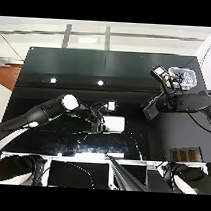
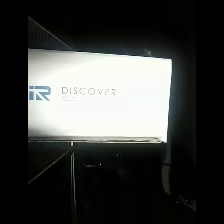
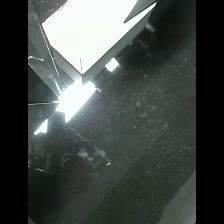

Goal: Fold the box and place the chain.

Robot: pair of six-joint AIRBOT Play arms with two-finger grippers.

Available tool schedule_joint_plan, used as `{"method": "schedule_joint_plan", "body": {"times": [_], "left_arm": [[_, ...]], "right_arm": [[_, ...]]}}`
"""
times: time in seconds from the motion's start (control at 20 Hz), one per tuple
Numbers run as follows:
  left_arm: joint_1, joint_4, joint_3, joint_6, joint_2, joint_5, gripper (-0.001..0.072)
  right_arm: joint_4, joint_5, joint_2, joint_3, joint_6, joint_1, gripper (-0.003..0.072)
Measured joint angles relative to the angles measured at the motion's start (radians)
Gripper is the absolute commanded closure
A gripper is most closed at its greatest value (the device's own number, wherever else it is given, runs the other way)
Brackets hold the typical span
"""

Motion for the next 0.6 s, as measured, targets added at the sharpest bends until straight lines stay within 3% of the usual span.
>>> {"method": "schedule_joint_plan", "body": {"times": [0.25,0.3,0.35,0.4,0.6], "left_arm": [[-0.021,0.003,0.000,0.000,-0.053,0.013,0.0005],[-0.028,0.009,0.000,0.000,-0.064,0.017,0.0129],[-0.035,0.018,0.000,0.000,-0.071,0.021,0.0372],[-0.041,0.032,0.001,-0.005,-0.074,0.026,0.0483],[-0.002,0.176,0.011,-0.144,-0.048,0.024,0.0485]], "right_arm": [[0.000,0.008,0.000,0.000,0.000,0.000,0.0663],[0.000,0.010,0.000,0.000,0.000,0.000,0.0664],[0.000,0.011,0.000,0.000,0.000,0.000,0.0664],[0.000,0.011,0.000,0.000,0.000,0.000,0.0663],[-0.003,0.013,0.000,0.000,0.000,0.000,0.0664]]}}
